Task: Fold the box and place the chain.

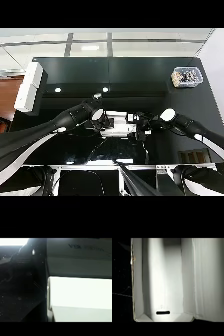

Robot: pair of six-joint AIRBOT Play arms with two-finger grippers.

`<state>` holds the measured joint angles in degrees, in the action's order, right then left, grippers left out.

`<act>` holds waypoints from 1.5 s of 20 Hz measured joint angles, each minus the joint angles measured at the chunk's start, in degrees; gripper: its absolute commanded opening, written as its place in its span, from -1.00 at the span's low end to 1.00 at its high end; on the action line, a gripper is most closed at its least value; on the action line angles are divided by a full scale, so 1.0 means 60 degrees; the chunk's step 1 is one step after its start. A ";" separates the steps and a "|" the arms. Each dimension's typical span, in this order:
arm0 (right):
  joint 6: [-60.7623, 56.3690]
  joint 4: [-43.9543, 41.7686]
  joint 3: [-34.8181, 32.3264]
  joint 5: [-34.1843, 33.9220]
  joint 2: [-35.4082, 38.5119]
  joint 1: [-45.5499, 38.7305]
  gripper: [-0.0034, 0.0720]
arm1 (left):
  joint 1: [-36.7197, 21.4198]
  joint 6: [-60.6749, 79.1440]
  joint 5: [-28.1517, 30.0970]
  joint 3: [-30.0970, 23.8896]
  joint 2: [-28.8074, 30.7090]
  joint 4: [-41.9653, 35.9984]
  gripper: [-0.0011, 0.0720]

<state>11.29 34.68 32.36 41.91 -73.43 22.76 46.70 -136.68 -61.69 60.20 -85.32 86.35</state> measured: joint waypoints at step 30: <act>-0.0954 0.1446 0.0426 0.0696 0.0936 0.0000 -0.44 | -0.0004 0.0725 -0.0087 0.0000 0.0000 -0.0051 -0.90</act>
<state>5.56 43.35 34.92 46.09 -67.81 22.76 46.68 -132.33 -62.22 60.20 -85.32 86.04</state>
